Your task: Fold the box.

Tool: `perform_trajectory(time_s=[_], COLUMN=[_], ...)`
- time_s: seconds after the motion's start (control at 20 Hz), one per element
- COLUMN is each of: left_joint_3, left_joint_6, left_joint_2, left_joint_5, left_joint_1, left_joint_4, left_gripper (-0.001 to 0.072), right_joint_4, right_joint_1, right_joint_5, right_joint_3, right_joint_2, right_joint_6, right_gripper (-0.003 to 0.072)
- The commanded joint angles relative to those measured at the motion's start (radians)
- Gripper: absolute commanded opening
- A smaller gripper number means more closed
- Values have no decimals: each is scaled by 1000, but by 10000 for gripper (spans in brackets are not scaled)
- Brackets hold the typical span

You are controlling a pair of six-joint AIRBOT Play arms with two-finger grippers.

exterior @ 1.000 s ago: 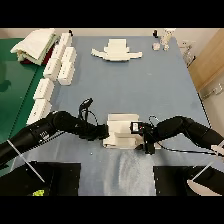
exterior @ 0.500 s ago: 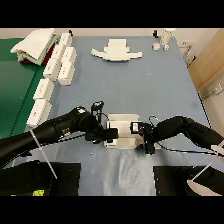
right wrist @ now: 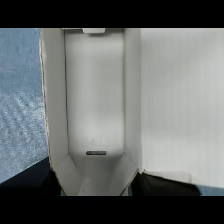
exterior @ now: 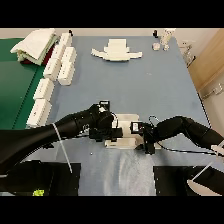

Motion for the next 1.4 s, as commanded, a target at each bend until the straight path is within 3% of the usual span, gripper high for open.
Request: perform_trajectory(time_s=[0.0,0.4,0.45,0.5,0.55,0.85,0.9,0.95,1.0,1.3,1.35], left_joint_3=[54,60,60,60,60,60,60,60,60,60,60], left_joint_6=[-8,-17,-25,-22,-28,-27,-11,-12,-13,-40,-39], left_joint_2=[-69,-120,-119,-120,-120,-119,-119,-119,-119,-119,-119], left_joint_5=[-77,-78,-78,-77,-77,-77,-77,-77,-77,-19,-18], left_joint_1=[-9,-38,-40,-40,-42,-42,-42,-42,-42,-42,-42], left_joint_4=[30,52,56,58,59,46,40,40,40,60,66], left_gripper=[371,341,206,13,13,16,97,337,453,448,359], right_joint_4=[0,0,0,0,0,0,0,0,0,0,0], right_joint_1=[0,0,0,0,0,0,0,0,0,0,0], right_joint_5=[0,0,0,0,0,0,0,0,0,0,0], right_joint_3=[1,1,1,1,1,1,1,1,1,1,1], right_joint_2=[0,0,0,0,0,0,0,0,0,0,0], right_joint_6=[0,0,0,0,0,0,0,0,0,0,0], right_gripper=[508,508,508,508,508,508,508,508,508,508,508])
